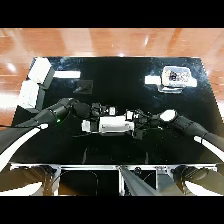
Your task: Fold the box and place the chain.
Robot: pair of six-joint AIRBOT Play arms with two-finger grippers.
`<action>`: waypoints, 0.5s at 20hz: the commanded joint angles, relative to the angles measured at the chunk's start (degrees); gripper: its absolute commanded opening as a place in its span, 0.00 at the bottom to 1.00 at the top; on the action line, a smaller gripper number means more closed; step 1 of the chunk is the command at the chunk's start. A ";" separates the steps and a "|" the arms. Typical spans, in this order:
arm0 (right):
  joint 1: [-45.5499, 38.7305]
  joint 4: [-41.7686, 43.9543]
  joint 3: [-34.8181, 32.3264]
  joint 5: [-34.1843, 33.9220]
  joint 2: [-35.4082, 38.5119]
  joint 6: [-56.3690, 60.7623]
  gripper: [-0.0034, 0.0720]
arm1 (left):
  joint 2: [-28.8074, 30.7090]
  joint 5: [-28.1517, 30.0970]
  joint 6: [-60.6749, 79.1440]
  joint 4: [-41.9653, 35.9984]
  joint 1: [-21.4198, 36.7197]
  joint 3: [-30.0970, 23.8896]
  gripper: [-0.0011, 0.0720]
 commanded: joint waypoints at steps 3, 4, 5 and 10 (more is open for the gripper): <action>0.76 -1.86 0.02 -1.53 -0.15 1.99 0.99 | 0.00 0.00 0.00 0.00 0.00 0.00 0.05; 0.79 -1.86 0.02 -1.75 -0.15 2.16 0.99 | 0.00 0.00 0.00 -0.02 0.00 0.00 0.05; 0.79 -1.88 0.02 -1.75 -0.15 2.14 0.99 | 0.00 0.00 0.00 0.00 0.00 0.00 0.05; 0.79 -1.92 0.02 -1.73 -0.15 2.14 0.66 | 0.00 -0.09 0.00 0.09 0.00 0.00 0.05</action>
